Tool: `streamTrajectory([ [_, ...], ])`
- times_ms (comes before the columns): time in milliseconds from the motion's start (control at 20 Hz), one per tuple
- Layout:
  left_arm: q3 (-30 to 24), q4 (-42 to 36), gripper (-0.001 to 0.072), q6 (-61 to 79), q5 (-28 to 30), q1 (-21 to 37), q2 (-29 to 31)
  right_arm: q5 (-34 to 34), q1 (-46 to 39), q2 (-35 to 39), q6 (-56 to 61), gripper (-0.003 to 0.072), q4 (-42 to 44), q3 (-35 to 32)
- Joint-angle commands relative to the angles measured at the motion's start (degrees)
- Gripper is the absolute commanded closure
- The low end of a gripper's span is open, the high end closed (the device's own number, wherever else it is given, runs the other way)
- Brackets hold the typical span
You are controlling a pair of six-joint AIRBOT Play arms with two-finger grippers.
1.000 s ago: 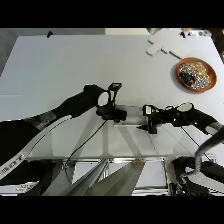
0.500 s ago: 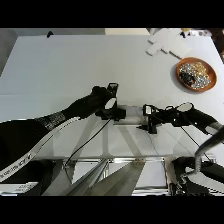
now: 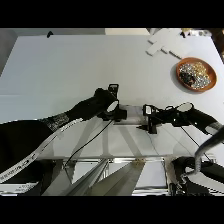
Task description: Fold the box and place the chain.
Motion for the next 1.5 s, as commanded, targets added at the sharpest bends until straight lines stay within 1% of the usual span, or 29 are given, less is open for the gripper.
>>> streamTrajectory([
  [0, 0.6, -2.1, 0.0438, 0.2, -2.2, 0.0, -0.3, 0.0, 0.0, 0.0, 0.0, 0.0187, 0.0, 0.0],
  [50, 1.5, -1.8, 0.0452, 1.1, -3.6, 0.1, -0.7, 0.0, 0.0, 0.0, 0.0, 0.0187, 0.0, 0.0],
  [150, 4.2, -1.6, 0.0452, 1.3, -6.9, 0.1, -2.1, 0.0, 0.0, 0.0, 0.0, 0.0187, 0.0, 0.0],
  [250, 6.7, -1.7, 0.0451, 1.9, -8.8, -0.4, -3.8, 0.0, 0.0, 0.0, 0.0, 0.0187, 0.0, 0.0],
  [350, 9.3, -1.6, 0.0449, 3.8, -12.7, -1.1, -6.0, 0.0, 0.0, 0.0, 0.0, 0.0187, 0.0, 0.0],
  [450, 10.4, -1.8, 0.0440, 3.7, -15.4, -1.1, -7.3, 0.0, 0.0, 0.0, 0.0, 0.0187, 0.0, 0.0],
  [550, 10.5, -1.7, 0.0440, 3.7, -16.3, -1.0, -7.4, 0.0, 0.0, 0.0, 0.0, 0.0187, 0.0, 0.0],
  [700, 10.8, -1.1, 0.0449, 3.7, -15.3, -1.1, -7.4, 0.0, 0.0, 0.0, 0.0, 0.0187, 0.0, 0.0],
  [750, 10.8, -1.2, 0.0473, 3.6, -15.0, -1.1, -7.4, 0.0, 0.0, 0.0, 0.0, 0.0187, 0.0, 0.0],
  [800, 10.8, -1.2, 0.0511, 3.2, -14.7, -1.2, -7.4, 0.0, 0.0, 0.0, 0.0, 0.0187, 0.0, 0.0],
  [900, 10.8, -1.2, 0.0520, 3.2, -14.1, -1.3, -7.4, 0.0, 0.0, 0.0, 0.0, 0.0187, 0.0, 0.0],
  [950, 10.8, -1.2, 0.0599, 3.2, -14.1, -1.3, -7.4, 0.0, 0.0, 0.0, 0.0, 0.0187, 0.0, 0.0],
  [1000, 10.7, -1.2, 0.0660, 3.2, -14.0, -1.2, -7.4, 0.0, 0.0, 0.0, 0.0, 0.0187, 0.0, 0.0],
  [1050, 10.7, -1.2, 0.0667, 3.1, -13.9, -1.3, -7.4, 0.0, 0.0, 0.0, 0.0, 0.0187, 0.0, 0.0],
  [1100, 10.7, -1.1, 0.0705, 2.0, -13.9, -1.3, -7.4, 0.0, 0.0, 0.0, 0.0, 0.0187, 0.0, 0.0],
  [1300, 10.7, -1.2, 0.0700, -0.4, -13.2, -1.3, -7.4, 0.0, 0.0, 0.0, 0.0, 0.0187, 0.0, 0.0],
  [1350, 10.7, -1.2, 0.0674, -0.4, -13.1, -1.3, -7.4, 0.0, 0.0, 0.0, 0.0, 0.0187, 0.0, 0.0],
  [1450, 10.7, -1.2, 0.0563, -0.3, -13.1, -1.3, -7.2, 0.0, 0.0, 0.0, 0.0, 0.0187, 0.0, 0.0],
])
